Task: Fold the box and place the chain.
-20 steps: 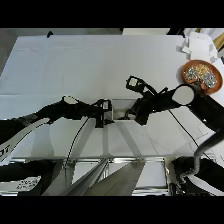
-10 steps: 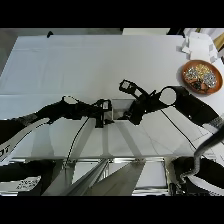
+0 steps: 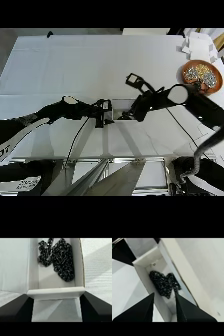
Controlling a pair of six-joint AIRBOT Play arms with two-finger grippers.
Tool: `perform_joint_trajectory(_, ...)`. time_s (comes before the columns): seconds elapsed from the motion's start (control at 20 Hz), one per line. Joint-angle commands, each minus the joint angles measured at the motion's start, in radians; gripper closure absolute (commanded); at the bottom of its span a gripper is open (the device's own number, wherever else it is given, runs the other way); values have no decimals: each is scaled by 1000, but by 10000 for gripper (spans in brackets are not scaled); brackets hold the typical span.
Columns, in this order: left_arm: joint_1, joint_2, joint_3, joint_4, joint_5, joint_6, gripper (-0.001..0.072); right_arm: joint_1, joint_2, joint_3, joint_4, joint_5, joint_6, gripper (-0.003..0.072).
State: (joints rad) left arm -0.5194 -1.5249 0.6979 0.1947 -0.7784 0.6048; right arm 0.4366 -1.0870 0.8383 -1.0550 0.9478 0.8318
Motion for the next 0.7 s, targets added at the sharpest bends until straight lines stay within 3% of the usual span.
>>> perform_joint_trajectory(0.0,0,0,0,0,0,0,559,-102,87,1,-34,43,39,399)
perform_joint_trajectory(0.15,0,0,0,0,0,0,559,-256,98,1,-175,87,212,396)
perform_joint_trajectory(0.3,0,0,0,0,0,0,559,-376,50,1,-286,39,396,391)
perform_joint_trajectory(0.65,0,0,0,0,0,0,559,-369,-166,1,-355,-44,504,392)
